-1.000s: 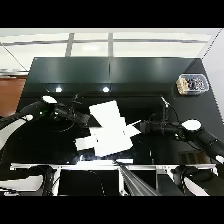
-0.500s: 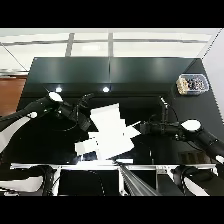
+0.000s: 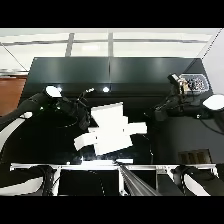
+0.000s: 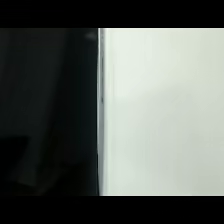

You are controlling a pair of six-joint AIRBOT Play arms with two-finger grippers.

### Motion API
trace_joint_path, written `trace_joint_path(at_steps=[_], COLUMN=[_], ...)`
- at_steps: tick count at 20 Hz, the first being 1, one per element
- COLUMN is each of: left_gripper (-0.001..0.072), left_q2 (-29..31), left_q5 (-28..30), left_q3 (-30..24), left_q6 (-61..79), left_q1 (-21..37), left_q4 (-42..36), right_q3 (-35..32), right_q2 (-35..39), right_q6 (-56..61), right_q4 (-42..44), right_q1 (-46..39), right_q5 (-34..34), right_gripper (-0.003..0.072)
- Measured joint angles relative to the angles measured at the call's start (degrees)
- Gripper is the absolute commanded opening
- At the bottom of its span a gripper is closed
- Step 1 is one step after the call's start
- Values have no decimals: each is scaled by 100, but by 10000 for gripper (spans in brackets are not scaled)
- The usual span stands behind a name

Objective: Fold the box and place the chain.

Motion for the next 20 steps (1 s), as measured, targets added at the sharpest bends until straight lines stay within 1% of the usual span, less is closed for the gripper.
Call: trace_joint_path(at_steps=[1,2,3,5,6,8,11,12,13,16,20], left_gripper=[25,25,27,29,28,27,27,27,28,28,28], left_q2=[114,210,269,299,267,146,-17,-46,-68,-107,-131], left_q5=[203,461,743,1327,1558,1899,2133,2225,2334,2693,2852], left_q3=[13,20,26,37,39,44,44,44,44,44,33], left_q6=[160,343,511,894,1113,1414,1799,1919,2017,2194,2291], left_q1=[-101,-214,-321,-538,-643,-824,-1106,-1178,-1233,-1333,-1375], left_q4=[22,22,26,57,92,267,608,678,723,828,887], right_q3=[149,245,323,415,442,472,417,356,267,-133,-629], right_q2=[0,-4,-4,-9,-9,-11,-39,-46,-48,-57,-57], right_q6=[-109,-254,-459,-909,-1113,-1429,-1665,-1725,-1749,-1884,-2404], right_q4=[-254,-448,-592,-673,-651,-581,-570,-588,-619,-669,-684], right_q1=[9,33,92,256,356,590,909,994,1058,1161,1204], right_q5=[149,219,264,280,181,-81,-442,-533,-627,-986,-1187], right_gripper=[628,565,534,535,534,562,564,590,717,717,709])
